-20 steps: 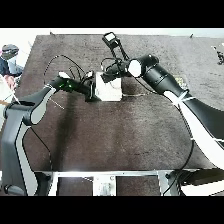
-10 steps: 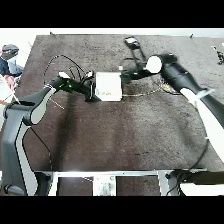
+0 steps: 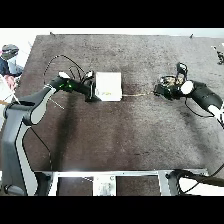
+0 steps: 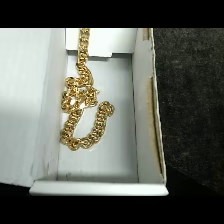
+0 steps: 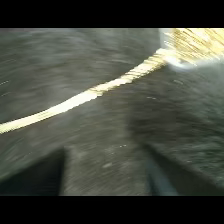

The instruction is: Fold the box and place the chain.

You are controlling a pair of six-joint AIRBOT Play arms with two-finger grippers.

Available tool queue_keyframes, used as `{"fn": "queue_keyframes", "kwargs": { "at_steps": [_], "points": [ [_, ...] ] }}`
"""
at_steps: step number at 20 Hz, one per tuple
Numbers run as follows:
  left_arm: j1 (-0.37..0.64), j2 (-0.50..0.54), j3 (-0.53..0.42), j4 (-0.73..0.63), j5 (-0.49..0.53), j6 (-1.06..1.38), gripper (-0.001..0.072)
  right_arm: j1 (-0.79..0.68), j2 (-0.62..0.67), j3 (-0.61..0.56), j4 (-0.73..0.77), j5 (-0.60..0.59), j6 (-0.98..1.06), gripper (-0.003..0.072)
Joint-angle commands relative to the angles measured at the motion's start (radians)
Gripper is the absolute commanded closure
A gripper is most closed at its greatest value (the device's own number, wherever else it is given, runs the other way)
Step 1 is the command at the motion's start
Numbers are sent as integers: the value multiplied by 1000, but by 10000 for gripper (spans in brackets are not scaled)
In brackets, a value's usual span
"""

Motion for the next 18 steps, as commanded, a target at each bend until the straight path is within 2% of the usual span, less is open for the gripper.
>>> {"fn": "queue_keyframes", "kwargs": {
  "at_steps": [1,2,5,9,10,11,12,13,14,18],
  "points": [
    [0,1,0,0,0,0,241,-56,-57,-47,57,-142,46,186],
    [0,1,0,0,0,0,240,-51,-71,-45,75,-180,46,226],
    [0,1,0,0,1,0,240,-31,-108,-42,132,-284,45,226],
    [0,1,0,0,0,0,241,7,-201,31,150,-310,46,229],
    [0,1,0,0,0,0,241,14,-226,52,149,-314,46,320],
    [0,1,0,0,0,0,241,15,-245,65,158,-313,47,348],
    [0,1,0,0,0,0,241,14,-256,68,187,-314,46,482],
    [0,1,0,0,0,0,240,14,-259,68,189,-314,46,652],
    [0,1,0,0,1,0,241,15,-254,68,190,-316,46,677],
    [0,1,0,0,0,0,241,115,-124,68,190,-320,-40,678]
  ]
}}
